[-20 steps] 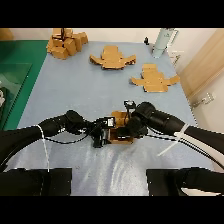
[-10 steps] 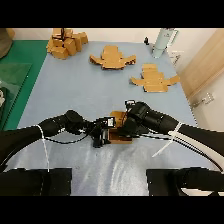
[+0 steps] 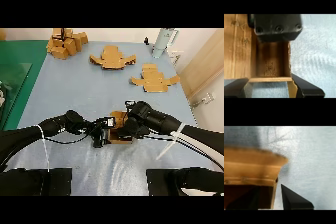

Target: Fold the box.

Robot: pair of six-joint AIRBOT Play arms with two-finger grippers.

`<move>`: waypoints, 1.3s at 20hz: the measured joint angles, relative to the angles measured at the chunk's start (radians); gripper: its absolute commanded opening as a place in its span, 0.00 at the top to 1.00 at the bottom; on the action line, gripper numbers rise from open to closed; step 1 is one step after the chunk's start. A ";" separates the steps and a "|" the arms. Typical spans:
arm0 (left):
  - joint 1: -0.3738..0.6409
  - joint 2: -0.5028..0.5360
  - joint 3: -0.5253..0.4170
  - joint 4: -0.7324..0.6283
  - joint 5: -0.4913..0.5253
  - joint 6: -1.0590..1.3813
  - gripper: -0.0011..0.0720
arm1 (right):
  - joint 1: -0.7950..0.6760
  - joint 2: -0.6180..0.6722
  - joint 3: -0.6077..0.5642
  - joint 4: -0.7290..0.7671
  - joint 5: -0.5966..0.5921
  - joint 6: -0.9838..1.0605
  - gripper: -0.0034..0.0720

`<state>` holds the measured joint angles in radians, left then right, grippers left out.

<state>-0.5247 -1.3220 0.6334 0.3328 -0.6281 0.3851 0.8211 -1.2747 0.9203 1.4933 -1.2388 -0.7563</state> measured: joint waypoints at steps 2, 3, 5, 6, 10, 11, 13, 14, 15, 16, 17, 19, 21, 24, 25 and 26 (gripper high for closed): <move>0.000 0.000 0.000 0.000 0.000 0.000 0.30 | 0.000 0.043 0.010 0.003 -0.002 0.000 0.39; 0.000 0.000 0.000 0.000 0.000 0.000 0.30 | 0.000 0.068 0.016 0.010 -0.006 0.000 0.40; 0.000 0.000 0.000 0.000 0.000 -0.001 0.30 | -0.005 0.129 0.026 0.015 -0.019 0.000 0.45; 0.000 0.000 0.000 0.000 0.000 -0.001 0.30 | -0.010 0.154 0.028 0.010 -0.033 0.001 0.63; 0.000 0.000 0.000 0.000 0.000 -0.002 0.30 | -0.111 0.203 0.031 -0.065 -0.081 -0.031 0.95; 0.000 0.000 0.000 0.000 0.000 -0.002 0.30 | -0.158 0.198 0.031 -0.069 -0.071 -0.072 0.95; 0.000 0.000 0.000 0.000 0.000 -0.002 0.30 | -0.288 0.166 0.032 -0.019 -0.002 -0.198 0.95; 0.000 0.000 0.000 0.000 0.000 -0.002 0.30 | -0.357 0.140 0.033 0.049 0.037 -0.277 0.95; 0.000 0.000 0.000 0.000 0.000 -0.002 0.30 | -0.433 0.106 0.034 0.154 0.080 -0.383 0.96; 0.000 0.000 0.000 0.000 0.000 -0.002 0.30 | -0.504 0.068 0.036 0.278 0.109 -0.497 0.95; 0.000 0.000 0.000 0.000 0.000 -0.002 0.30 | -0.566 0.023 0.042 0.413 0.123 -0.623 0.95; 0.000 0.000 0.000 0.000 0.000 -0.002 0.30 | -0.673 -0.084 0.067 0.700 0.098 -0.890 0.96; 0.000 0.000 0.000 0.000 0.000 -0.002 0.30 | -0.723 -0.172 0.101 0.896 0.006 -1.084 0.96; 0.000 0.000 0.000 0.000 0.000 -0.002 0.30 | -0.725 -0.230 0.126 1.046 -0.136 -1.280 0.96; 0.000 0.000 0.000 0.000 0.000 -0.002 0.30 | -0.715 -0.230 0.124 1.070 -0.167 -1.325 0.96; 0.000 0.000 0.000 0.000 0.000 -0.002 0.30 | -0.699 -0.221 0.116 1.089 -0.194 -1.367 0.96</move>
